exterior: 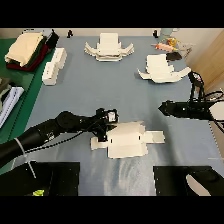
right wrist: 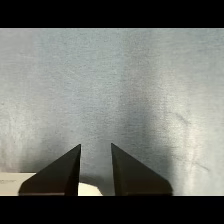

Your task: Fold the box.

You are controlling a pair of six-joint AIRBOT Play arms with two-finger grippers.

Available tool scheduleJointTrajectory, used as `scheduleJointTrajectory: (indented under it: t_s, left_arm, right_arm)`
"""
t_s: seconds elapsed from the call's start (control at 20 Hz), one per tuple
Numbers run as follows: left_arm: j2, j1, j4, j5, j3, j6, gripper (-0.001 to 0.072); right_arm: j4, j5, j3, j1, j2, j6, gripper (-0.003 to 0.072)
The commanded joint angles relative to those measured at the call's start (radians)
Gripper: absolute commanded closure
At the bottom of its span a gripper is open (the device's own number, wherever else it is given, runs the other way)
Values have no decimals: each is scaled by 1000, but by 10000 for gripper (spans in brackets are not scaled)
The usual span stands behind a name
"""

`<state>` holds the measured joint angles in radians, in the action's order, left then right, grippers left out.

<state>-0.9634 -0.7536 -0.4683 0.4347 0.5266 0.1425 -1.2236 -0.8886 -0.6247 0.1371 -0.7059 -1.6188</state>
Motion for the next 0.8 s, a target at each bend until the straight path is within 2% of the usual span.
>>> scheduleJointTrajectory:
  t_s: [0.0,0.1,0.25,0.35,0.5,0.75]
  left_arm:
    - [76,-2,0,-39,1,83,696]
    - [84,-10,1,-59,-2,82,699]
    - [84,-104,1,-255,-52,83,699]
    - [84,-179,1,-340,-95,82,699]
    - [84,-248,1,-358,-135,74,698]
    - [84,-263,1,-380,-167,41,697]
  right_arm:
    - [1,4,-1,0,1,-1,391]
    - [8,8,-1,0,1,0,391]
    - [27,8,-1,2,1,0,392]
    - [32,9,-1,2,1,0,393]
    - [32,12,-1,2,1,0,405]
    - [33,12,-1,2,1,0,405]
